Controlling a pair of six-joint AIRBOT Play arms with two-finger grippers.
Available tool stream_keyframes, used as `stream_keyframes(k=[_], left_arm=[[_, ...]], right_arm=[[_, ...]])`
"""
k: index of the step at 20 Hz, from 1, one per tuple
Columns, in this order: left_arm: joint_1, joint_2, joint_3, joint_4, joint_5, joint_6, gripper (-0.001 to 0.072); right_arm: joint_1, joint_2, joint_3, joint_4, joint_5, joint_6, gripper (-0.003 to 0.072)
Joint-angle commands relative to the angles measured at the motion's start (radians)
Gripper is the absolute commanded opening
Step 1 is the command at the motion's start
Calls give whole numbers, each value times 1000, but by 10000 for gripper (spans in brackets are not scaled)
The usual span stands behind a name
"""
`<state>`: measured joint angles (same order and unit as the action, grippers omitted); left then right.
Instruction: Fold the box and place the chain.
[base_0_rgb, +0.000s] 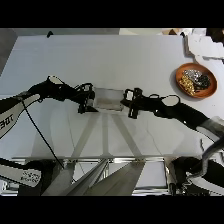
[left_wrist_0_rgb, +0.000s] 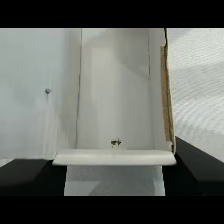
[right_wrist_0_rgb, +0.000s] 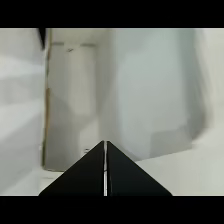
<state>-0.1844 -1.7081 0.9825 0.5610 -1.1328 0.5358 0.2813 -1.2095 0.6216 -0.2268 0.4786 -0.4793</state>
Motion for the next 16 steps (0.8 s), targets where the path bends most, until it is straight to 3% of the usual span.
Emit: stream_keyframes(k=[1,5,7,10,14,16], left_arm=[[0,0,0,1,0,2,339],[0,0,0,1,0,2,339],[0,0,0,1,0,2,339],[0,0,0,1,0,2,339],[0,0,0,1,0,2,339],[0,0,0,1,0,2,339]], right_arm=[[0,144,1,-2,-102,21,12],[-3,286,1,-10,-311,392,7],[-50,292,1,-14,-278,539,7],[-184,281,1,-127,-65,810,7],[-337,280,1,-544,251,1108,11],[-377,280,1,-688,339,1217,10]])
